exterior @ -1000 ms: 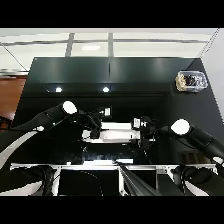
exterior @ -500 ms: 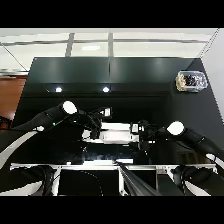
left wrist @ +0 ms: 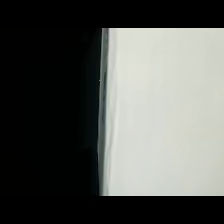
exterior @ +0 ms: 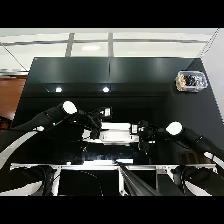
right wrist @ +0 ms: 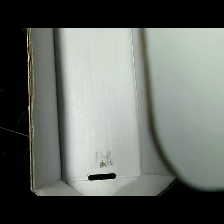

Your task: Fold the box and place the chain.

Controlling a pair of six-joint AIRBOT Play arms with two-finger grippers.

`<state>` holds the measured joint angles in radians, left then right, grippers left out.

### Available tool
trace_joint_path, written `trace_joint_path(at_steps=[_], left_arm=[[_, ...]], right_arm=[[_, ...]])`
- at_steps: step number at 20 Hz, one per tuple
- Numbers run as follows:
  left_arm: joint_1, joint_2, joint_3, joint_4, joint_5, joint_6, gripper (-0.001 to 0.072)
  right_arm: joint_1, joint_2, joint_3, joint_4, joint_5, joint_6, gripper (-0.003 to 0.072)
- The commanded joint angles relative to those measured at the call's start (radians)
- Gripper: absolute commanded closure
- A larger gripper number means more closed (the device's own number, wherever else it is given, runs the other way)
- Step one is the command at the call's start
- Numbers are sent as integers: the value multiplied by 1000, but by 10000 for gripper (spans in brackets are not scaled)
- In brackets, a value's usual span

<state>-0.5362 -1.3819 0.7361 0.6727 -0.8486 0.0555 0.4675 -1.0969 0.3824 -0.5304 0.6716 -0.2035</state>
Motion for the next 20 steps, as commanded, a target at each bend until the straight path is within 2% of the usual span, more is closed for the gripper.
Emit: trace_joint_path(at_steps=[1,13,15,17,19,20], left_arm=[[0,0,0,0,0,0,683],[0,0,0,0,0,0,683],[0,0,0,0,0,0,683],[0,0,0,0,0,-3,674],[2,2,14,11,-2,-74,574],[3,6,28,40,-21,-111,523]], right_arm=[[0,-1,0,-1,-1,0,44],[19,-4,0,-20,-22,18,44],[19,-4,0,-20,-22,17,191],[19,-4,0,-20,-22,17,191],[19,-4,0,-20,-22,17,196],[19,-4,0,-20,-21,17,302]])
